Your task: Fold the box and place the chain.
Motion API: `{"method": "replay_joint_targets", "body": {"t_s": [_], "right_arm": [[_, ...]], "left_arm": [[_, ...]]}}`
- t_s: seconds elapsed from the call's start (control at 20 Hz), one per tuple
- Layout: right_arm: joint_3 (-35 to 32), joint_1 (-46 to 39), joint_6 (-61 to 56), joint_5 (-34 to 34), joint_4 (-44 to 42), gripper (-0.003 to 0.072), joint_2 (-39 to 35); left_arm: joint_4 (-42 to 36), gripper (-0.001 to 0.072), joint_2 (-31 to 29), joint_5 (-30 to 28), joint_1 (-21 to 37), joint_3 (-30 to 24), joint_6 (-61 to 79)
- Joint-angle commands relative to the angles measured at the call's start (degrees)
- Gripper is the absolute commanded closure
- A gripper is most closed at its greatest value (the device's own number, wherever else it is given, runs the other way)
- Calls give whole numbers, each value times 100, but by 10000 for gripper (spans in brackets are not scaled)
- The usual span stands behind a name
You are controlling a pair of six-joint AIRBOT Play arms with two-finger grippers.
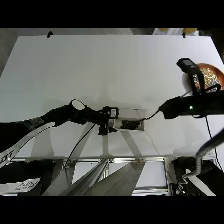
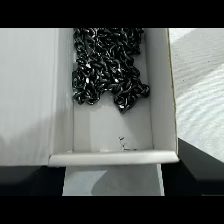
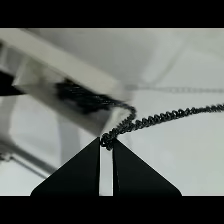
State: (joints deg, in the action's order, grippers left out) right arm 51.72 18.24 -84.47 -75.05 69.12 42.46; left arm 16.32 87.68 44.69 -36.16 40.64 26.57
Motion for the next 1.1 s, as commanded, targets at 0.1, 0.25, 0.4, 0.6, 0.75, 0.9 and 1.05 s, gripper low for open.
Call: {"method": "replay_joint_targets", "body": {"t_s": [0.1,0.25,0.4,0.6,0.75,0.9,1.05], "right_arm": [[-2,1410,-369,831,-321,668,-166],[-52,1777,-568,1110,-72,668,103],[-284,1847,-570,1405,170,667,586],[-483,1847,-365,1475,302,488,1421],[-352,1679,33,1722,240,454,1552],[400,1080,267,1526,304,456,1552],[758,197,245,1762,793,494,1558]], "left_arm": [[0,500,0,13,0,2,0],[0,500,0,13,0,2,0],[0,500,0,13,0,2,0],[0,500,0,13,0,2,0],[0,500,0,13,0,2,0],[0,500,0,13,0,2,0],[0,500,0,13,0,2,0]]}}
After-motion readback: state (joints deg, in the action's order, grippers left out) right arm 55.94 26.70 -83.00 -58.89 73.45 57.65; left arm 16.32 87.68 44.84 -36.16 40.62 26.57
